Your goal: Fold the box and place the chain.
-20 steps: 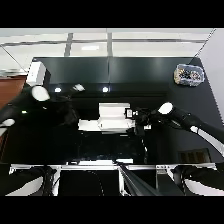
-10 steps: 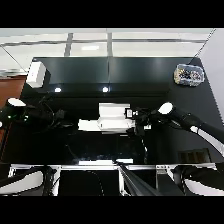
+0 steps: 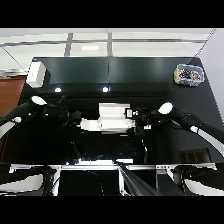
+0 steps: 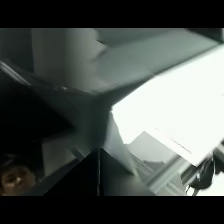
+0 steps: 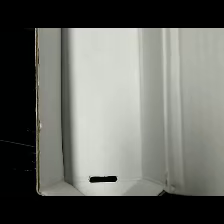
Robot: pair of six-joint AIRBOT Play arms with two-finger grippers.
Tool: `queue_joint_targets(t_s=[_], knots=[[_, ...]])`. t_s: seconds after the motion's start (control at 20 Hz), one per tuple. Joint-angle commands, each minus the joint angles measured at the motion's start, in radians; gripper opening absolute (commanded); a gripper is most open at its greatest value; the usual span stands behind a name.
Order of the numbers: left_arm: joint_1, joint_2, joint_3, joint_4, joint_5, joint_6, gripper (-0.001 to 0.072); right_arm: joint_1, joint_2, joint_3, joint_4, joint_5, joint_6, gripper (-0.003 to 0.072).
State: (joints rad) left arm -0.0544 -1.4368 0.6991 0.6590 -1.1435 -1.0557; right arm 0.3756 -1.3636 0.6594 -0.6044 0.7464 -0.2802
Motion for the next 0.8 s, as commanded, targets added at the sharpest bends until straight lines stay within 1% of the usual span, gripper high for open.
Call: queue_joint_targets(t_s=[0.0,0.25,0.35,0.4,0.45,0.5,0.65,0.75], knots=[[-0.031,-0.028,0.032,-0.04,-0.069,0.087,0.0023,0.0,0.0,0.0,0.0,0.0,0.0,0.0133],[-0.033,-0.036,0.048,-0.044,-0.066,0.093,0.0024,0.0,0.0,0.0,0.001,0.0,0.0,0.0133],[-0.033,-0.036,0.061,-0.074,-0.092,0.138,0.0031,0.0,0.0,0.0,0.0,0.0,0.0,0.0133],[-0.033,-0.036,0.068,-0.094,-0.103,0.156,0.0134,0.0,0.0,0.0,0.001,0.0,0.001,0.0133],[-0.034,-0.036,0.077,-0.1,-0.107,0.159,0.0453,0.0,0.0,0.0,0.001,0.0,0.0,0.0133],[-0.033,-0.036,0.088,-0.1,-0.109,0.158,0.072,0.0,0.0,0.0,0.001,0.0,0.0,0.0133],[-0.043,-0.037,0.108,-0.101,-0.124,0.143,0.0716,0.0,0.0,0.0,0.0,0.0,0.0,0.0133],[-0.077,-0.037,0.117,-0.093,-0.12,0.099,0.0714,0.0,0.0,0.0,0.001,0.0,0.0,0.0133]])
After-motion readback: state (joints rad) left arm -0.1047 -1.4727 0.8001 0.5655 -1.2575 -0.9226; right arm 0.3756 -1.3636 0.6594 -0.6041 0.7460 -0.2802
